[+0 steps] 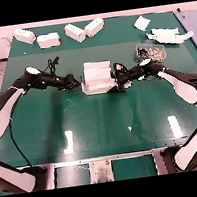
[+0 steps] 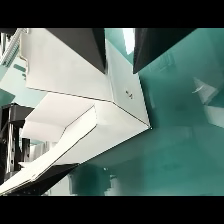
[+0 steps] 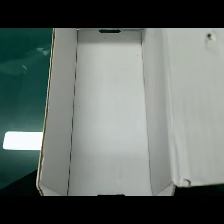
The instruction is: Fold the box and place the chain.
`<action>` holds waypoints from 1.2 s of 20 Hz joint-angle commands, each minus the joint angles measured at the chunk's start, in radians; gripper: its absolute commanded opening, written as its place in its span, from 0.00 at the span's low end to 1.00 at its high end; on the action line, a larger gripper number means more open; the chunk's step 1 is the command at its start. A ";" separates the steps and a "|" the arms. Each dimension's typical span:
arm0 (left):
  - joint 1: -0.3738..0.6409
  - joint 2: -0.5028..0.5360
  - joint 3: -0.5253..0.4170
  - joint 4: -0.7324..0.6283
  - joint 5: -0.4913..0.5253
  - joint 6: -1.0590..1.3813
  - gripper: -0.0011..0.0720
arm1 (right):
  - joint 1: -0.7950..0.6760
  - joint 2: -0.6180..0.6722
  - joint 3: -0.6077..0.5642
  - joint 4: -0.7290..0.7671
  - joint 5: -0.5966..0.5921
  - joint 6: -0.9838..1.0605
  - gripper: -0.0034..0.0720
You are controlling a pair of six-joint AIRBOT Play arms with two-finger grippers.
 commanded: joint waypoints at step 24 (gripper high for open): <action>-0.146 0.000 0.234 0.345 -0.074 -0.326 0.38 | 0.001 0.000 0.000 0.000 0.000 0.000 0.78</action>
